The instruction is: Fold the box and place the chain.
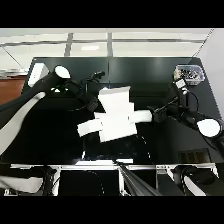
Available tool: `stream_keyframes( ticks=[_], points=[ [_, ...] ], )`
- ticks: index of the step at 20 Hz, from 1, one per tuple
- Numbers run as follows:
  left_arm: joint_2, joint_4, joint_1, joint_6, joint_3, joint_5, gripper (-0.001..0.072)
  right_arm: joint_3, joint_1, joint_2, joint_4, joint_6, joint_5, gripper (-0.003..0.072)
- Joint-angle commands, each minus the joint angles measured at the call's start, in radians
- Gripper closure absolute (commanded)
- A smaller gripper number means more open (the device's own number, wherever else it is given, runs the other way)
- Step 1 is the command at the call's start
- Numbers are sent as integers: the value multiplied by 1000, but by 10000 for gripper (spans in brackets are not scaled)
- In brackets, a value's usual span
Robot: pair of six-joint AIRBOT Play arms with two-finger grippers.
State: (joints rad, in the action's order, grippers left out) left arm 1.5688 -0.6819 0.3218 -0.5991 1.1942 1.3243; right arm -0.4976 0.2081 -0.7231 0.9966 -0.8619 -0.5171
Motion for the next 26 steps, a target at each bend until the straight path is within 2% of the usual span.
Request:
stream_keyframes(
  ticks=[1, 2, 4, 8, 14, 19, 22, 26],
  points=[
    [-285, -11, 42, 223, -243, -454, 683, -48, -6, -3, 160, 43, -51, 18],
    [-325, -13, 58, 362, -292, -499, 683, -48, -6, -3, 143, 42, -50, 18],
    [-334, -16, 76, 608, -332, -458, 682, -48, -6, -3, 106, 42, -51, 18],
    [-253, -9, 101, 677, -334, -464, 683, -48, -5, -3, 97, 42, -98, 18],
    [-124, -9, 131, 798, -333, -536, 682, -32, -3, -5, 76, 63, -247, 18],
    [-109, -17, 133, 796, -333, -537, 682, 53, 84, -11, 67, 317, -248, 18],
    [-109, -16, 134, 794, -333, -536, 682, 57, 126, -85, -47, 421, -282, 18],
    [-109, -17, 134, 793, -333, -536, 683, 57, 153, -180, -90, 624, -297, 18]
  ],
)
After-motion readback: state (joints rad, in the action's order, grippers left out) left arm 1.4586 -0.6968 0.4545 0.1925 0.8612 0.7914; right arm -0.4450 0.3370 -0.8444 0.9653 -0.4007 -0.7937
